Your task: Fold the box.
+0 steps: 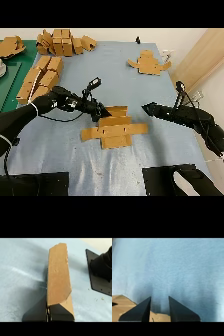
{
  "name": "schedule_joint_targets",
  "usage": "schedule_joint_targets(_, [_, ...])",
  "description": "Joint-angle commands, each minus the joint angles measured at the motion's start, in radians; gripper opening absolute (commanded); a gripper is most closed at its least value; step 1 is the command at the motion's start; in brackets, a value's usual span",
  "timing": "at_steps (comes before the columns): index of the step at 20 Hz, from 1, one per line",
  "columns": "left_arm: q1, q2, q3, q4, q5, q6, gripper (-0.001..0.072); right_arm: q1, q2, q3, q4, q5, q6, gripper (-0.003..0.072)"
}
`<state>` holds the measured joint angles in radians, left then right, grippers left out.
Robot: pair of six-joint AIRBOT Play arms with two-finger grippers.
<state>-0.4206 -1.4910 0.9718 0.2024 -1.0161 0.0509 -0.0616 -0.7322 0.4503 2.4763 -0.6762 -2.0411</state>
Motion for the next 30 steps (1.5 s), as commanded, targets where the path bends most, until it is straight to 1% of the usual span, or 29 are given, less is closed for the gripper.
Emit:
schedule_joint_targets(1, [-0.032,0.054,-0.054,-0.072,0.041,0.138,0.0009,-0.024,0.021,0.005,-0.008,-0.058,0.003,0.0347])
schedule_joint_targets(2, [-0.03,0.074,-0.08,-0.108,0.041,0.204,0.0009,-0.024,0.021,0.005,-0.017,-0.071,0.016,0.0347])
schedule_joint_targets(4, [-0.035,0.099,-0.128,-0.108,0.076,0.312,0.0009,-0.024,0.022,0.005,-0.028,-0.076,0.049,0.0347])
schedule_joint_targets(6, [-0.035,0.098,-0.169,-0.106,0.1,0.365,0.001,-0.024,0.022,0.005,-0.027,-0.078,0.052,0.0347])
schedule_joint_targets(8, [-0.034,0.094,-0.183,-0.106,0.153,0.398,0.001,-0.023,0.022,0.005,-0.027,-0.082,0.061,0.0347])
schedule_joint_targets(12, [-0.042,0.096,-0.187,-0.075,0.119,0.425,0.001,-0.023,0.022,0.005,-0.027,-0.089,0.08,0.0347])
schedule_joint_targets(14, [-0.04,0.096,-0.19,-0.103,0.143,0.445,0.001,-0.023,0.022,0.005,-0.027,-0.089,0.081,0.0347])
schedule_joint_targets(17, [-0.027,0.097,-0.19,-0.205,0.157,0.561,0.001,-0.023,0.022,0.005,-0.027,-0.089,0.097,0.0347])
schedule_joint_targets(20, [-0.027,0.097,-0.192,-0.213,0.148,0.592,0.001,-0.023,0.022,0.005,-0.027,-0.089,0.107,0.0347])
schedule_joint_targets(30, [-0.027,0.096,-0.288,-0.21,0.126,0.641,0.001,-0.017,0.022,0.005,-0.027,-0.089,0.123,0.0347])
